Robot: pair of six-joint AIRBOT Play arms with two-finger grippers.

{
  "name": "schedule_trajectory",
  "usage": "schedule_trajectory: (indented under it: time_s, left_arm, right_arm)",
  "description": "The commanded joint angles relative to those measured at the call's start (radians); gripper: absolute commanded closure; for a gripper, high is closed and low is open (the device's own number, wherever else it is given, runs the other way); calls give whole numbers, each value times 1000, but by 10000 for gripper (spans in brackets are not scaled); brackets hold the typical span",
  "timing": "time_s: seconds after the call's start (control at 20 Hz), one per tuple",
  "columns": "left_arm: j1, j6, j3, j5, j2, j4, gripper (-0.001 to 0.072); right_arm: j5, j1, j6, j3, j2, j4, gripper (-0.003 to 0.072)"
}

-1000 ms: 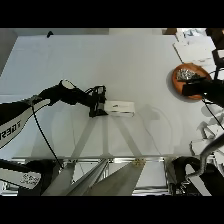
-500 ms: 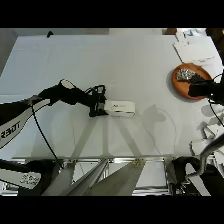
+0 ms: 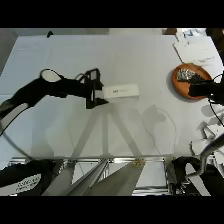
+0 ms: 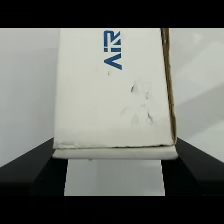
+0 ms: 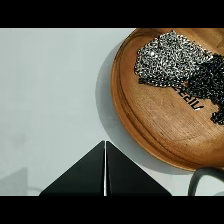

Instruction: Fold the box and place the chain.

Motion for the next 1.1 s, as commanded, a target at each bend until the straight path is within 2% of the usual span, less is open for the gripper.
schedule_trajectory:
  time_s: [0.0,0.15,0.3,0.45,0.55,0.65,0.75,0.9,1.05]
  left_arm:
    - [3,-310,1,142,193,96,704]
    - [4,-549,1,310,358,220,704]
    - [14,-838,1,441,496,432,704]
    - [95,-1172,1,441,602,666,704]
    - [174,-1375,1,373,644,832,705]
    - [257,-1528,1,257,653,975,705]
    - [340,-1563,1,169,637,1023,704]
    - [453,-1563,1,173,569,1024,701]
    - [510,-1546,1,198,451,1024,701]
  right_arm:
    - [-3,-1,0,0,1,0,676]
    - [-2,-1,0,0,1,0,676]
    - [-3,-1,0,0,1,0,676]
    - [-3,-1,0,0,1,0,676]
    - [-3,-1,0,0,1,0,676]
    - [-3,-1,0,0,1,0,676]
    - [-3,-1,0,0,1,0,676]
    - [-3,-1,0,0,1,0,676]
    - [-3,-1,0,0,1,0,676]
